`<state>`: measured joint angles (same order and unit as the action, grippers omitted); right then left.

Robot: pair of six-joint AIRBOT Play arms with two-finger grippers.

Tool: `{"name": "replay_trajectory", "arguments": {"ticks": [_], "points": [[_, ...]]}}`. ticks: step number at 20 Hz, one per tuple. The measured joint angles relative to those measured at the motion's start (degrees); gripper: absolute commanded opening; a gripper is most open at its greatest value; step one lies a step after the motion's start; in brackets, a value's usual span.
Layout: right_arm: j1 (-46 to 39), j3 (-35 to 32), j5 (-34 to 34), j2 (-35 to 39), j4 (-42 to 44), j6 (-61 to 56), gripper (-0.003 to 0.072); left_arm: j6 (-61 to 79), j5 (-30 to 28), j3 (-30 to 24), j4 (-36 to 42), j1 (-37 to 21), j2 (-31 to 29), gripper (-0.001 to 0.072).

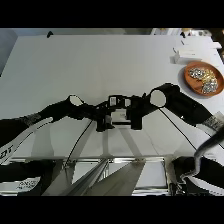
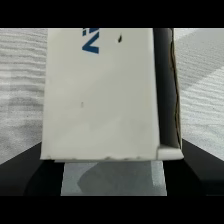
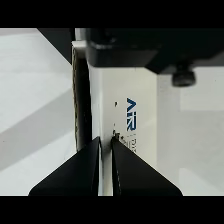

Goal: Fold the box and place the chain.

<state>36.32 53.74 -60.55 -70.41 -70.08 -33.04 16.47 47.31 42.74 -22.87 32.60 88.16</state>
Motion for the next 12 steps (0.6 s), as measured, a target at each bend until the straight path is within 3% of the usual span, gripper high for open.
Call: {"name": "replay_trajectory", "arguments": {"ticks": [5,7,12], "points": [[0.0,-1.5,0.1,0.0,1.2,-0.1,0.0086,0.0,0.0,0.0,0.0,0.0,0.0,0.0271],[0.0,-1.9,-0.3,0.0,2.0,-0.1,0.0263,0.0,0.0,0.0,0.0,0.0,0.0,0.0271],[0.0,-2.3,-0.6,0.1,2.8,-0.1,0.0281,0.0,0.0,0.0,0.0,0.0,0.0,0.0271]]}}
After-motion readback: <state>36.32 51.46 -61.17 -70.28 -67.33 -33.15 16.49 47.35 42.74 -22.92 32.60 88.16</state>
